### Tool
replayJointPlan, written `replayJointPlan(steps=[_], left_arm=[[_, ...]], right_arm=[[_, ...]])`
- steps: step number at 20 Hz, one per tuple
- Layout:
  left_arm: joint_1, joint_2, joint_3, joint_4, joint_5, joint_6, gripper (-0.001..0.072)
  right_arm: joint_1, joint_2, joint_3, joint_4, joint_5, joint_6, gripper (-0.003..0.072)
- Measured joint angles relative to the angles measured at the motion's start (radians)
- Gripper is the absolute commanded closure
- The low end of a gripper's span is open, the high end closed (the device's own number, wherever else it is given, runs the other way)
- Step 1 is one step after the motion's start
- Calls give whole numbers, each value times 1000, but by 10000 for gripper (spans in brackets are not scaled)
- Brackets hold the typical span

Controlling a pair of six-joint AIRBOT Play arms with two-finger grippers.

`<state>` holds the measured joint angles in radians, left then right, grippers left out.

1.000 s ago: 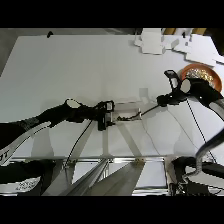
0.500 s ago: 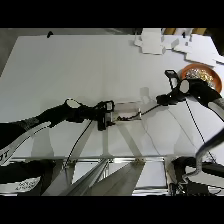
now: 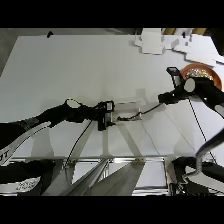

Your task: Fold the box and place the chain.

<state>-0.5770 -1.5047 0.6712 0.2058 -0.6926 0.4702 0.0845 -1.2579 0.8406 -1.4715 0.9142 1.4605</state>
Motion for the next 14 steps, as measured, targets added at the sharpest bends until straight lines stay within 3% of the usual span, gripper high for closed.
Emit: replayJointPlan(steps=[9,14], left_arm=[[0,0,0,0,0,0,540],[0,0,0,0,0,0,540]], right_arm=[[146,362,0,194,146,-112,668],[316,448,0,299,130,-120,667]])
